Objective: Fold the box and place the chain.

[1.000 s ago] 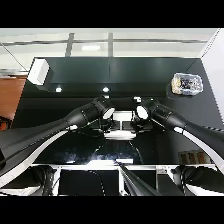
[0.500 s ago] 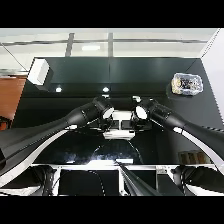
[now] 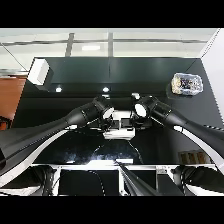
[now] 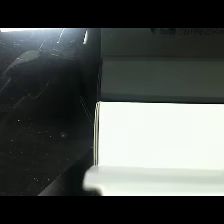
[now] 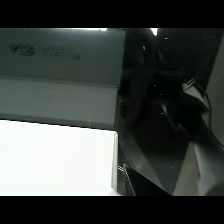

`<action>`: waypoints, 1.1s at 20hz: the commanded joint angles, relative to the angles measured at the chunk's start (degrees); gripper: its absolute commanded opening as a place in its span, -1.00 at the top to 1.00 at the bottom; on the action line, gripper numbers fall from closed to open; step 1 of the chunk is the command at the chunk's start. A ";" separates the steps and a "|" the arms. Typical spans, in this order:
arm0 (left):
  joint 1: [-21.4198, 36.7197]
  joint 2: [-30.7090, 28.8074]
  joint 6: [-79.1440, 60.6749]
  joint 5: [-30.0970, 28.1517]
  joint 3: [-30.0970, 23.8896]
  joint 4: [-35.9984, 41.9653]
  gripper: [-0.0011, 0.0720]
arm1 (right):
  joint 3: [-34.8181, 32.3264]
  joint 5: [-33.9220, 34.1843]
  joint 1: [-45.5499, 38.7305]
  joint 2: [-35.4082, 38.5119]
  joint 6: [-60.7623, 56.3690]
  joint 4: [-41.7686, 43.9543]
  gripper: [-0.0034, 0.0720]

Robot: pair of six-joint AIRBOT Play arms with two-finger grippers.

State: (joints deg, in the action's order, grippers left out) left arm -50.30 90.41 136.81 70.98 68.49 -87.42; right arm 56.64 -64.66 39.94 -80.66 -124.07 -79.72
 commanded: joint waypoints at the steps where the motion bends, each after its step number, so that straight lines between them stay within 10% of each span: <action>1: 0.04 0.00 -0.07 -0.04 0.04 0.04 0.89 | 0.13 -1.60 0.04 -0.04 0.00 -1.09 0.08; 6: 0.04 0.00 -0.07 -0.04 0.04 0.02 0.89 | 0.13 -1.60 0.07 -0.15 0.00 -0.68 0.30; 8: 0.04 0.00 -0.07 -0.07 0.04 0.02 0.89 | 0.13 -1.40 0.07 -0.15 0.04 -0.42 0.87; 12: 0.04 0.00 -0.04 -0.07 0.04 0.02 0.89 | 0.13 -1.33 0.04 -0.15 0.00 -0.22 0.87; 14: 0.04 0.00 -0.04 -0.04 0.04 0.02 0.89 | 0.13 -1.33 0.04 -0.15 0.02 -0.24 0.65; 15: 0.04 0.00 -0.04 -0.04 0.04 0.02 0.89 | 0.22 -1.79 -0.07 -0.13 0.02 -0.33 0.06; 22: 0.04 0.00 -0.07 -0.02 0.04 0.02 0.89 | 1.16 -6.23 -1.01 10.23 7.56 -1.99 -0.01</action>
State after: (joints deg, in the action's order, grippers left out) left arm -50.30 90.41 136.68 70.98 68.47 -87.44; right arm 57.52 -69.58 39.44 -75.72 -120.11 -80.88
